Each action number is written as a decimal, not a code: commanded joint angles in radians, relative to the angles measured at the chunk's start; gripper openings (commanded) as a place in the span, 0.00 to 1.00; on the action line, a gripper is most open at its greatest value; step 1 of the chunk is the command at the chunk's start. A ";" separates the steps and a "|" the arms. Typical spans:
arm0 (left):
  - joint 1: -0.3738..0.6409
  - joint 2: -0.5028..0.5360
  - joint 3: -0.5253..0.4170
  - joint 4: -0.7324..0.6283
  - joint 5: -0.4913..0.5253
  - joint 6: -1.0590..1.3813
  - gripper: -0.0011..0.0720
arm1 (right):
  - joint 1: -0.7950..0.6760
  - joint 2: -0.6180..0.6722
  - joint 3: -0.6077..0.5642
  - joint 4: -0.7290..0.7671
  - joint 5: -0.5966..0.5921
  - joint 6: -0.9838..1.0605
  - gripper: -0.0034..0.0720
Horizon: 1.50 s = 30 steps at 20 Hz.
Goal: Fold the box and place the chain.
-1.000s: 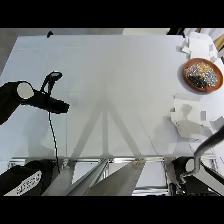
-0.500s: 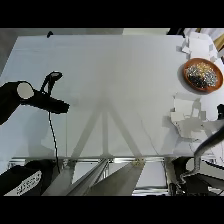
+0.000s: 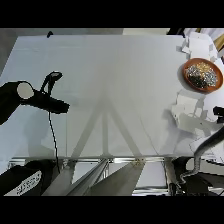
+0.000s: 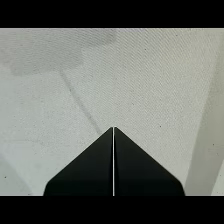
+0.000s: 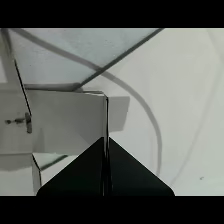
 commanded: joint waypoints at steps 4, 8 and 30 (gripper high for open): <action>0.000 0.000 0.000 0.000 0.000 0.000 0.03 | 0.122 0.145 -0.070 0.333 0.011 -0.212 0.05; 0.000 0.000 0.000 0.000 0.000 0.000 0.03 | 0.293 0.392 -0.267 0.535 -0.199 -0.219 0.05; 0.000 -0.005 0.000 -0.272 0.016 0.232 0.10 | 0.827 0.603 -0.561 0.720 -0.554 -0.082 0.05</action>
